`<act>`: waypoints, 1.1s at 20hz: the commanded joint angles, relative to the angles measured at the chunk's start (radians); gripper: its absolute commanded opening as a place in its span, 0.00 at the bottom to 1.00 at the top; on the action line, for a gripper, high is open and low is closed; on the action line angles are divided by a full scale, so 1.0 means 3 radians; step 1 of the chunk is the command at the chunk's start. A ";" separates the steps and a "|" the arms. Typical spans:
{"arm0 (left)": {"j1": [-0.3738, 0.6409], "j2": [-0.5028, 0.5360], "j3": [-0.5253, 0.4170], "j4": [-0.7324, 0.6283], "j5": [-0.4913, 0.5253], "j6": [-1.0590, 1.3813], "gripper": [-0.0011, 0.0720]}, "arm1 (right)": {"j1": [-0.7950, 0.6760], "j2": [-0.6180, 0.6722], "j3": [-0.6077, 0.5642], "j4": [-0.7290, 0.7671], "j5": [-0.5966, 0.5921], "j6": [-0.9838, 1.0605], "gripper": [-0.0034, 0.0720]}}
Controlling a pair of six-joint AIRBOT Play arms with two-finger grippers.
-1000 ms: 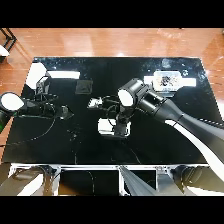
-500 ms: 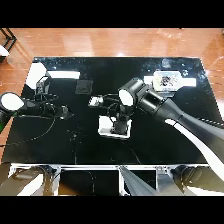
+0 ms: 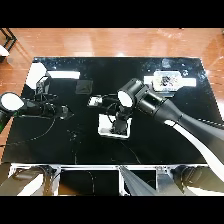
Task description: Fold the box and place the chain.
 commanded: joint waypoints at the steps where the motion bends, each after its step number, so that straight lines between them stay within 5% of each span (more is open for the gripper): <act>1: 0.0004 0.0000 0.0004 0.0001 0.0001 0.0000 0.89 | 0.0053 0.0000 -0.0001 -0.0305 -0.0095 0.0045 0.52; 22: 0.0004 0.0000 0.0004 0.0001 0.0027 0.0000 0.89 | 0.0404 0.0000 -0.0116 -0.0498 -0.0165 0.0412 0.52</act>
